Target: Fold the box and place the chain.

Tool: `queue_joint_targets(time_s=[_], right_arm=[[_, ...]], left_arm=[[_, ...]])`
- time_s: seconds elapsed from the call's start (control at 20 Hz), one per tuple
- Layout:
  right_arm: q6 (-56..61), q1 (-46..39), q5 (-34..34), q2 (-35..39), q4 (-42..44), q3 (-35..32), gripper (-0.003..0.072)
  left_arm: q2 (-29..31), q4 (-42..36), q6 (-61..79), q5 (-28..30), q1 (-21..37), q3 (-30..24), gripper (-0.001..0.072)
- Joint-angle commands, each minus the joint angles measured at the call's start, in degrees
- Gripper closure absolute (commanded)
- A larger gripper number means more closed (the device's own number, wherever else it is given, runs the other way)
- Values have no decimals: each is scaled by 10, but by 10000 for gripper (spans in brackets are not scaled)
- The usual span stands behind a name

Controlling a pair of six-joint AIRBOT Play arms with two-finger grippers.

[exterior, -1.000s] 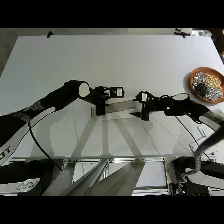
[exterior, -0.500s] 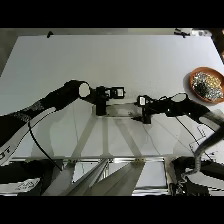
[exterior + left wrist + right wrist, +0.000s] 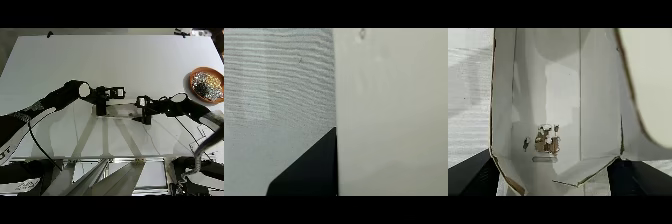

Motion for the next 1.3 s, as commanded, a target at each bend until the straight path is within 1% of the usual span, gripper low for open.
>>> queue_joint_targets(time_s=[0.0,0.05,0.1,0.15,0.25,0.3,0.5,0.6,0.75,0.95,1.25], right_arm=[[13,6,-8,-12,1,0,52],[13,9,-15,-13,1,0,53],[13,9,-18,-13,4,0,92],[13,9,-19,-13,5,0,114],[13,9,-18,-13,5,0,123],[13,9,-18,-13,5,0,167],[12,9,-22,-13,5,0,172],[12,9,-24,-13,7,0,188],[12,9,-24,-13,26,0,181],[12,9,-30,-17,37,0,84],[12,12,-28,-23,43,0,87]], left_arm=[[0,0,0,0,0,0,699],[0,0,0,0,0,0,699],[0,1,0,0,0,0,699],[0,1,0,0,0,0,699],[0,0,0,0,0,0,699],[0,0,0,0,0,0,699],[0,0,0,0,0,0,699],[0,0,0,0,0,0,699],[0,0,0,0,0,0,699],[0,0,0,0,0,0,699],[0,0,0,0,0,0,699]])
